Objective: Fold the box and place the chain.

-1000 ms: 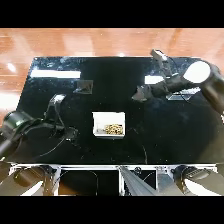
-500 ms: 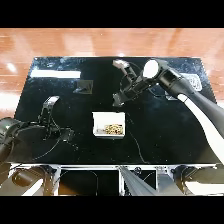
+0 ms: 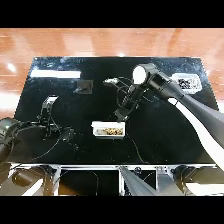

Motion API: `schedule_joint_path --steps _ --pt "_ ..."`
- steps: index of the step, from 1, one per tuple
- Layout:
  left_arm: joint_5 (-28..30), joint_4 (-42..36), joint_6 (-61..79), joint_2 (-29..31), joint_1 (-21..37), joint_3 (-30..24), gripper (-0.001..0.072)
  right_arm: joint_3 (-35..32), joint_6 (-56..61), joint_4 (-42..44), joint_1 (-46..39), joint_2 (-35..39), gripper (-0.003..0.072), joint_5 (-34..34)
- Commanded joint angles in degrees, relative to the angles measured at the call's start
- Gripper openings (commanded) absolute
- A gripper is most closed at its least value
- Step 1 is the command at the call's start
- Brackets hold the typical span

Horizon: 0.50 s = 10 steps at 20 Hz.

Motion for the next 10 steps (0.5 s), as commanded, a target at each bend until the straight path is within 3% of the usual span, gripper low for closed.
schedule_joint_path --steps 1,7,10 --pt "-1.07 0.00 -0.39 -0.15 0.07 -0.07 0.0559 0.17 -1.88 -0.90 1.09 1.60 0.0720 2.34" --pt "-2.78 -0.02 -0.39 -1.90 0.04 -0.07 0.0559 0.15 -7.76 -2.38 6.60 4.20 0.0720 1.05" --pt "-3.13 -0.02 -0.39 -2.49 -0.04 -0.07 0.0559 0.15 -9.70 -2.95 9.81 4.17 0.0720 -3.28"
